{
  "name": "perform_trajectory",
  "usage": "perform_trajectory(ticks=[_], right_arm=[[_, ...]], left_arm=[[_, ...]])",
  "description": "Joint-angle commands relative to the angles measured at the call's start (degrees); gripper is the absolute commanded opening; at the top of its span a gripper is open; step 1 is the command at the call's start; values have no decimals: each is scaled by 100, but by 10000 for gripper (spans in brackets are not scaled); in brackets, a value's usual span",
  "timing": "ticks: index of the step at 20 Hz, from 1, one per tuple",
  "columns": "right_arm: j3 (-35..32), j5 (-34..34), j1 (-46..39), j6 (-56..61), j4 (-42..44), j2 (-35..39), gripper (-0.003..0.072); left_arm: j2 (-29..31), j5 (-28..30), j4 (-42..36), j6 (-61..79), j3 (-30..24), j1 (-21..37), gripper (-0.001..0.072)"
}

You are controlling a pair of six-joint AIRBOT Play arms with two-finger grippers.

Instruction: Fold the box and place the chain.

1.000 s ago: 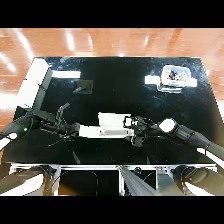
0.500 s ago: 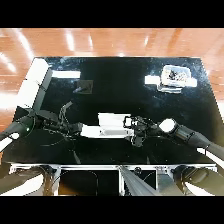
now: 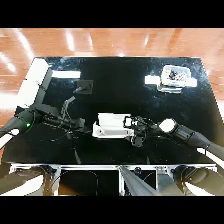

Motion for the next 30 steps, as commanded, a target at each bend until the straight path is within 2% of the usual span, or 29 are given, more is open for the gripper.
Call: perform_trajectory(ticks=[1, 5, 7, 12, 17, 20, 25, 30], right_arm=[[4, 0, 4, 11, 2, 0, 464], [4, 0, 4, 11, 2, 0, 464], [4, 0, 4, 11, 2, 0, 464], [4, 0, 4, 13, 2, 0, 464], [4, -2, 4, 15, 2, 0, 464], [4, 0, 4, 15, 2, 0, 463], [4, -2, 2, 15, 2, 0, 464], [4, -2, 2, 15, 2, 0, 464]], left_arm=[[2, 26, -131, -2, 173, -354, 480], [2, 7, -140, -28, 409, -603, 488], [2, -28, -140, -160, 470, -654, 632], [2, -90, -94, -328, 496, -820, 631], [74, -557, 31, -901, 498, -1235, 627], [240, -964, 402, -1379, 570, -1567, 624], [297, -1609, 1521, -2573, 868, -2337, 622], [297, -1554, 3042, -3912, 1182, -2876, 622]])
